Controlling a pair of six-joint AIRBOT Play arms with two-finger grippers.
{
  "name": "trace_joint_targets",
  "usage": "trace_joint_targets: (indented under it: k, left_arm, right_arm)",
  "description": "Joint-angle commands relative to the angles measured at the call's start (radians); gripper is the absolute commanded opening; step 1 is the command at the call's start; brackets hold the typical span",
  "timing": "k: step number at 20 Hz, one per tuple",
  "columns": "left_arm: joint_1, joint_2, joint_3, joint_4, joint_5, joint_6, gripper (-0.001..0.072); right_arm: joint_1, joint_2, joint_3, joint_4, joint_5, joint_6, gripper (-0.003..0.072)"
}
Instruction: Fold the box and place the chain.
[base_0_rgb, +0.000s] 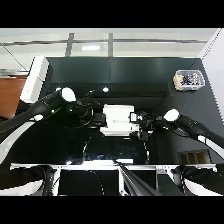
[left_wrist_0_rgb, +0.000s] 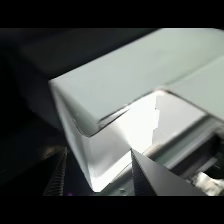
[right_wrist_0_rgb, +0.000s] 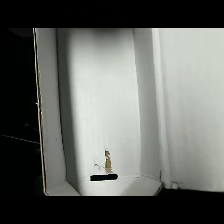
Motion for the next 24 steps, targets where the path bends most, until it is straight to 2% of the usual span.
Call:
trace_joint_targets:
  k: [1, 6, 13, 15, 21, 24]
  left_arm:
    - [-0.064, 0.001, 0.036, 0.183, 0.032, -0.197, 0.0459]
    - [-0.150, -0.002, 0.066, 0.355, 0.069, -0.410, 0.0459]
    - [-0.247, -0.040, 0.152, 0.525, -0.004, -0.607, 0.0459]
    - [-0.266, -0.061, 0.177, 0.550, -0.019, -0.672, 0.0459]
    - [-0.284, -0.100, 0.189, 0.534, 0.026, -0.724, 0.0460]
    - [-0.306, -0.103, 0.190, 0.613, 0.019, -0.800, 0.0459]
  right_arm:
    - [0.001, 0.000, 0.000, 0.000, 0.000, 0.000, 0.0353]
    - [0.001, 0.000, 0.000, 0.000, 0.000, 0.000, 0.0353]
    - [0.001, 0.000, 0.000, 0.000, 0.000, 0.000, 0.0353]
    - [0.001, 0.000, 0.000, 0.000, 0.000, 0.000, 0.0353]
    - [0.001, 0.000, 0.000, 0.000, 0.000, 0.000, 0.0353]
    - [0.001, 0.000, 0.000, 0.000, 0.000, 0.000, 0.0353]
